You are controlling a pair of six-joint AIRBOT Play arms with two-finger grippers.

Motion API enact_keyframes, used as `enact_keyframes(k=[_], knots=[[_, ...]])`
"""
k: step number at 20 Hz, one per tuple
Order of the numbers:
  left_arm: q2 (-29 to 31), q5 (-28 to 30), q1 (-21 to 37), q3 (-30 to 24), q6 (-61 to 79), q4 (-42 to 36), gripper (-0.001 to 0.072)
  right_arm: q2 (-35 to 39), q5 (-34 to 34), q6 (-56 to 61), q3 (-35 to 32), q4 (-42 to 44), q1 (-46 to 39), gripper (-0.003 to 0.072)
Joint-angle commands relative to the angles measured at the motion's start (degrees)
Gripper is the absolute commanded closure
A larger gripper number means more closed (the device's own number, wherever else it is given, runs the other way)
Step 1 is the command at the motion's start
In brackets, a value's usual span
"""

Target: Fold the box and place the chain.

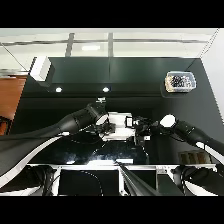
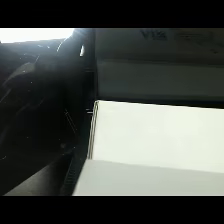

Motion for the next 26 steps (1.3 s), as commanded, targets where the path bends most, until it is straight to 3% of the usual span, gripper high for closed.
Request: enact_keyframes(k=[1, 3, 4, 12, 15, 22, 26], knots=[[-0.3, 0.6, 0.0, 0.0, 0.0, -0.7, 0.037, 0.0, 0.0, 0.0, 0.0, 0.0, 0.0, 0.0452], [-0.3, 0.5, 0.0, 0.1, 0.0, -0.7, 0.0627, 0.0, 0.0, 0.0, 0.0, 0.0, 0.0, 0.0452], [-0.3, 0.6, 0.0, 0.1, 0.0, -0.7, 0.0685, 0.0, 0.0, 0.0, 0.0, 0.0, 0.0, 0.0452], [-0.2, 0.6, 0.0, 0.1, 0.0, -0.6, 0.0683, 0.0, 0.0, 0.0, 0.0, 0.0, 0.0, 0.0449], [-0.2, 0.5, 0.0, 0.1, 0.0, -0.6, 0.0683, 0.3, -0.5, 2.2, 0.0, -0.3, 0.0, 0.0036], [-0.2, 0.4, 0.0, 0.1, 0.2, -0.6, 0.0683, 8.4, 3.7, 13.6, 0.1, -14.2, -0.1, 0.004], [-0.2, 0.4, 0.0, 0.1, 0.2, -0.7, 0.0683, 8.7, 3.5, 13.5, 0.0, -15.0, 0.0, 0.0066]])
